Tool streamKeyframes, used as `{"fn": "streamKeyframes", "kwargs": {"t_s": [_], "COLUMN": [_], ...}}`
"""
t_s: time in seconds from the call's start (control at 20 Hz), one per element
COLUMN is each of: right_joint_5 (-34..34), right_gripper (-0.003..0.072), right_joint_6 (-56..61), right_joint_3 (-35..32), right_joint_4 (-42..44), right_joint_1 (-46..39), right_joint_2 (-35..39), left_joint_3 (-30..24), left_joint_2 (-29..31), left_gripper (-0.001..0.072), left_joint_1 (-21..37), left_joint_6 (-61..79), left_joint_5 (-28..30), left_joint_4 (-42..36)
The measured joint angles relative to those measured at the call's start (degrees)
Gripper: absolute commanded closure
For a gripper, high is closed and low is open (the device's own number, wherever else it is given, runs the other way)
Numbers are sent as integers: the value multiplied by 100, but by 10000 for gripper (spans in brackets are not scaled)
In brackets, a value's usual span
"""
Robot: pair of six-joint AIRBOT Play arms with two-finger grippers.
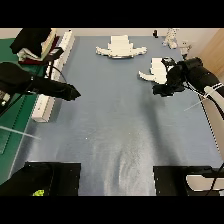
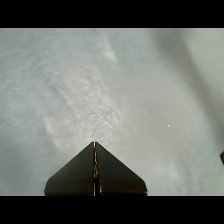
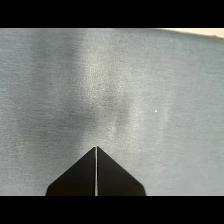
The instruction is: Fold the box.
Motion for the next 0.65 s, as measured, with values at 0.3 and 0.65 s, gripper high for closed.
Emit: {"fn": "streamKeyframes", "kwargs": {"t_s": [0.3,0.65], "right_joint_5": [0,0], "right_gripper": [670,670], "right_joint_6": [0,0], "right_joint_3": [0,0], "right_joint_4": [0,0], "right_joint_1": [0,0], "right_joint_2": [0,0], "left_joint_3": [203,229], "left_joint_2": [-820,-1008], "left_gripper": [695,695], "left_joint_1": [-557,-660], "left_joint_6": [-212,-256], "left_joint_5": [-17,-17], "left_joint_4": [-26,-31]}}
